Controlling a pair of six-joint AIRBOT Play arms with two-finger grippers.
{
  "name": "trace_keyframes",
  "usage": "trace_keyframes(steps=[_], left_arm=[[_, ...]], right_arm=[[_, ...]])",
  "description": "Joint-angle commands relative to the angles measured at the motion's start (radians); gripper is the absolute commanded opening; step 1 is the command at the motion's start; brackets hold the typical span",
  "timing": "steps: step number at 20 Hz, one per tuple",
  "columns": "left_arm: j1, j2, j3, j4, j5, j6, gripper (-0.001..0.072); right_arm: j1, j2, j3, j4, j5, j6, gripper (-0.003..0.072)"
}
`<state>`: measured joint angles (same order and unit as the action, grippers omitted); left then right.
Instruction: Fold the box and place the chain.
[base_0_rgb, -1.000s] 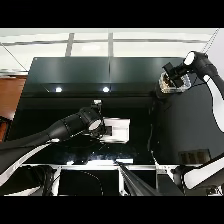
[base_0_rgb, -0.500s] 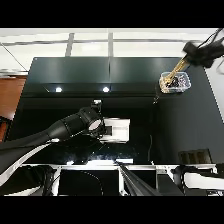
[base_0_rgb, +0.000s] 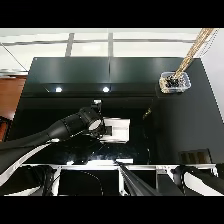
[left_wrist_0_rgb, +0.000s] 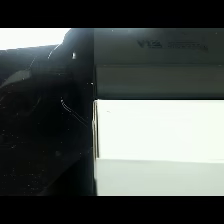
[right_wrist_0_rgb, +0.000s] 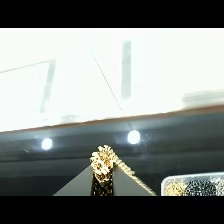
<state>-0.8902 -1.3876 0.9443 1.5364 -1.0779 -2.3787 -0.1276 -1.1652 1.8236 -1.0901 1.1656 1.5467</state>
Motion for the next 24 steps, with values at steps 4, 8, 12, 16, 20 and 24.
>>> trace_keyframes(steps=[4, 8, 12, 16, 20, 24], left_arm=[[0.000, 0.000, 0.000, 0.000, 0.000, 0.000, 0.0025], [0.000, 0.000, 0.000, 0.000, -0.001, 0.000, 0.0025], [0.000, 0.000, 0.000, 0.000, 0.000, 0.000, 0.0026], [0.000, 0.000, 0.000, 0.000, 0.002, 0.000, 0.0025], [0.000, 0.000, 0.000, 0.000, 0.002, 0.000, 0.0025], [0.000, 0.000, 0.000, 0.000, 0.002, 0.000, 0.0025]], right_arm=[[0.124, 0.261, -0.197, 0.004, 0.091, -0.150, 0.0007], [0.216, 0.394, -0.338, -0.029, 0.200, -0.160, 0.0006], [0.321, 0.429, -0.428, 0.050, 0.343, -0.179, 0.0007], [0.401, 0.428, -0.528, 0.177, 0.354, -0.195, 0.0006], [0.449, 0.422, -0.631, 0.341, 0.252, -0.229, 0.0007], [0.518, 0.363, -0.656, 0.467, 0.111, -0.246, 0.0007]])
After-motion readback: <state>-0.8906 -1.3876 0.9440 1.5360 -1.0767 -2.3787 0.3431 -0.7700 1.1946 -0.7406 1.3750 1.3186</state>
